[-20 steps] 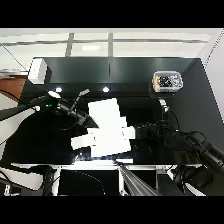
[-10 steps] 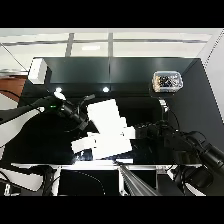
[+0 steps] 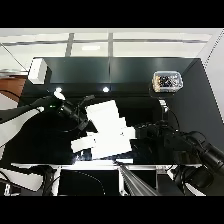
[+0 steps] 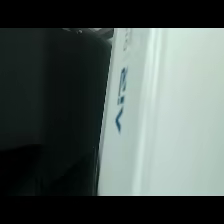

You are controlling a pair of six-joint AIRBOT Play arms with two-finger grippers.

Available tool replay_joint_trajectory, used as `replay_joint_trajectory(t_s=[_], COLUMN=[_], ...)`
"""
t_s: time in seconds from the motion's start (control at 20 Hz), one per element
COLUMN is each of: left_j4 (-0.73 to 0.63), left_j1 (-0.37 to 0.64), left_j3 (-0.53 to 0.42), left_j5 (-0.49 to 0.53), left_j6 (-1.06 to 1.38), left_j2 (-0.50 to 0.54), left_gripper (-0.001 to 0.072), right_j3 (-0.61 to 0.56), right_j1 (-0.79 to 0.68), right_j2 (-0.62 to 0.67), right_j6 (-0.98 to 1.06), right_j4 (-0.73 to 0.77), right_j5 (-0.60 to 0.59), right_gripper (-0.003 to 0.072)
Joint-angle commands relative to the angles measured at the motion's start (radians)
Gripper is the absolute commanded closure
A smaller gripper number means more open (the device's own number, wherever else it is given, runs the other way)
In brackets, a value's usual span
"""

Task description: Fold the box and place the chain.

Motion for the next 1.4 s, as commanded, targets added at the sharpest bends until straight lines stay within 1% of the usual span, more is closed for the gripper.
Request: replay_joint_trajectory(t_s=[0.0,0.15,0.2,0.3,0.35,0.4,0.45,0.55,0.6,0.65,0.75,0.8,0.85,0.9,0.95,1.0,1.1,1.2,1.25,1.35], left_j4=[-0.046,-0.044,-0.044,-0.04,-0.034,-0.028,-0.017,0.0,0.001,0.001,0.01,0.016,0.016,0.016,0.016,0.016,0.016,0.016,0.016,0.043], left_j1=[0.007,0.007,0.006,0.009,0.011,0.013,0.013,0.01,0.008,0.002,-0.022,-0.038,-0.057,-0.076,-0.097,-0.122,-0.166,-0.203,-0.218,-0.24], left_j3=[0.0,0.0,0.0,0.0,0.001,0.006,0.016,0.032,0.033,0.033,0.029,0.029,0.024,0.011,-0.01,-0.041,-0.115,-0.187,-0.212,-0.234], left_j5=[0.002,0.0,0.001,0.016,0.026,0.019,0.013,0.019,0.029,0.037,0.085,0.087,0.103,0.143,0.193,0.25,0.38,0.481,0.518,0.57], left_j6=[0.0,0.0,0.001,0.001,0.0,-0.002,-0.037,-0.03,0.016,0.076,0.114,0.155,0.183,0.198,0.214,0.255,0.346,0.437,0.475,0.502], left_j2=[0.0,-0.001,-0.001,0.0,0.0,0.0,0.0,0.013,0.033,0.062,0.132,0.166,0.2,0.236,0.274,0.317,0.395,0.438,0.439,0.438], left_gripper=[0.0642,0.0647,0.0682,0.0682,0.0683,0.0683,0.0684,0.0685,0.0686,0.0686,0.0687,0.0687,0.0687,0.0687,0.0687,0.0687,0.0687,0.0685,0.0684,0.0683], right_j3=[0.0,0.0,0.0,0.0,0.0,0.0,0.004,0.051,0.098,0.149,0.256,0.304,0.34,0.369,0.382,0.383,0.382,0.375,0.354,0.291], right_j1=[0.0,0.0,0.0,0.0,0.0,0.0,-0.003,-0.029,-0.055,-0.08,-0.123,-0.137,-0.143,-0.143,-0.143,-0.143,-0.143,-0.143,-0.143,-0.143], right_j2=[0.001,0.001,0.001,0.001,0.002,0.002,0.002,0.003,0.003,0.003,0.003,0.003,0.003,0.003,0.003,0.002,0.002,0.002,0.002,0.001], right_j6=[0.0,0.0,0.0,0.0,0.0,0.0,-0.001,0.0,-0.001,-0.001,-0.006,-0.03,-0.051,-0.07,-0.096,-0.121,-0.139,-0.142,-0.164,-0.267], right_j4=[0.0,0.0,0.0,0.0,0.0,-0.004,-0.021,-0.126,-0.199,-0.272,-0.449,-0.548,-0.635,-0.729,-0.795,-0.827,-0.825,-0.756,-0.703,-0.599], right_j5=[-0.003,-0.003,-0.003,-0.005,-0.01,-0.019,-0.034,-0.126,-0.201,-0.271,-0.403,-0.457,-0.497,-0.521,-0.525,-0.515,-0.478,-0.412,-0.359,-0.277], right_gripper=[0.0664,0.0664,0.0664,0.0656,0.0526,0.0067,-0.0016,-0.0014,-0.0014,-0.0014,-0.0014,-0.0014,-0.0014,-0.0013,-0.0014,-0.0014,-0.0013,-0.0013,-0.0013,-0.0014])
